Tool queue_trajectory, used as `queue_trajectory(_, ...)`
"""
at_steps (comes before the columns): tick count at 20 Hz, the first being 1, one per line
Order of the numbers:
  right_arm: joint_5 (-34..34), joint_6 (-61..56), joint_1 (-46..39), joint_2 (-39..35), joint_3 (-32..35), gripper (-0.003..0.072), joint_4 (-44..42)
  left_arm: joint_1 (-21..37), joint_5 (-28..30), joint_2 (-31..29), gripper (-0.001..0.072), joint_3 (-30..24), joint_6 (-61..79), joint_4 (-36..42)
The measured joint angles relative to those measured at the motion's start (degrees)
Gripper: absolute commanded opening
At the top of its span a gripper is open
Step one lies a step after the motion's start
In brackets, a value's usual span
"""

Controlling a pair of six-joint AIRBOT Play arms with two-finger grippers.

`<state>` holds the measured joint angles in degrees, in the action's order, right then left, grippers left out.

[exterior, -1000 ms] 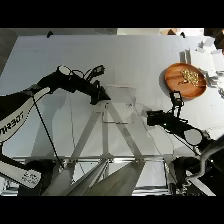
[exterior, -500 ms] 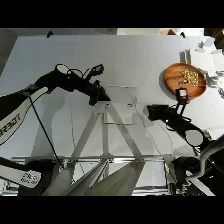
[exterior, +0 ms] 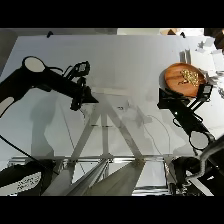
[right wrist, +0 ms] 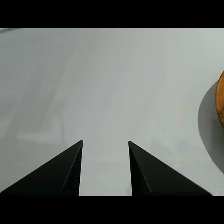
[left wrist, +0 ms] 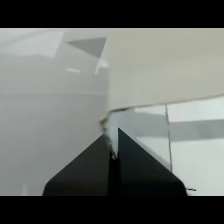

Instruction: Fold the box and place the chain.

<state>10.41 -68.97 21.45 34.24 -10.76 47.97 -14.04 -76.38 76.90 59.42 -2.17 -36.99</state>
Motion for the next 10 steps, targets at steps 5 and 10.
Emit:
queue_trajectory(5, -1.46, 0.02, 0.0, -0.17, 0.02, 0.0312, 0.04, -0.66, 6.45, 2.73, 0.0002, -5.07, 7.5, 5.03)
queue_trajectory(10, -2.43, 0.02, 0.0, -0.17, 0.02, 0.0312, 0.04, -2.54, 12.98, 8.13, 0.0002, -6.1, 14.08, 9.46)
